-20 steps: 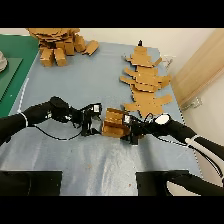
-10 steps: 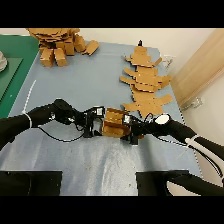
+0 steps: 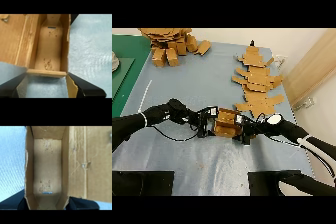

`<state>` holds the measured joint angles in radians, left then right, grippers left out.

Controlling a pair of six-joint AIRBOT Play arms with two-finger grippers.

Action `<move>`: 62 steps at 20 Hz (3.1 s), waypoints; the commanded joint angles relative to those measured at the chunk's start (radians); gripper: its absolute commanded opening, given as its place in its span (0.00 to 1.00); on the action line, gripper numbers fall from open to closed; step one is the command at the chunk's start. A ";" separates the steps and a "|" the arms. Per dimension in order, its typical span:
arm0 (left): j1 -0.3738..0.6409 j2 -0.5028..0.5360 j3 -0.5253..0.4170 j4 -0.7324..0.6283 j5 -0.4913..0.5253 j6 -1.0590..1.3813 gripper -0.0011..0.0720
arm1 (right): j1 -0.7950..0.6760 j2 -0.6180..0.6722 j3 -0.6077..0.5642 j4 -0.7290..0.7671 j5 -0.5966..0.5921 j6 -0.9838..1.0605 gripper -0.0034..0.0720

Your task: Fold the box.

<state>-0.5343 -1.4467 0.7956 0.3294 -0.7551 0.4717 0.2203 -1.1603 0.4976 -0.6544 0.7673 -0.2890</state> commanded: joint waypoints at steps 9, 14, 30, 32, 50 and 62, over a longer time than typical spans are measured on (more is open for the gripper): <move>-0.046 -0.002 0.001 0.000 0.056 -0.072 0.96 | 0.000 0.000 0.000 0.000 0.001 0.000 0.74; -0.046 -0.002 0.001 0.011 0.055 -0.093 0.96 | 0.000 0.000 0.000 0.000 0.001 0.000 0.74; -0.046 -0.002 0.001 0.053 0.057 -0.150 0.95 | 0.000 0.000 0.000 0.001 0.000 0.000 0.74; -0.046 -0.002 0.001 0.053 0.057 -0.150 0.95 | 0.004 0.000 0.000 0.031 0.019 0.000 0.74; -0.046 -0.002 0.000 0.086 0.018 -0.152 0.93 | 0.025 0.000 0.000 0.050 0.022 -0.034 0.74; -0.046 -0.002 0.001 0.094 0.008 -0.151 0.56 | 0.025 0.000 0.000 0.049 0.021 -0.034 0.74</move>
<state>-0.5800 -1.4479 0.7967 0.4225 -0.7464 0.3202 0.2447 -1.1603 0.4976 -0.6060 0.7902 -0.3229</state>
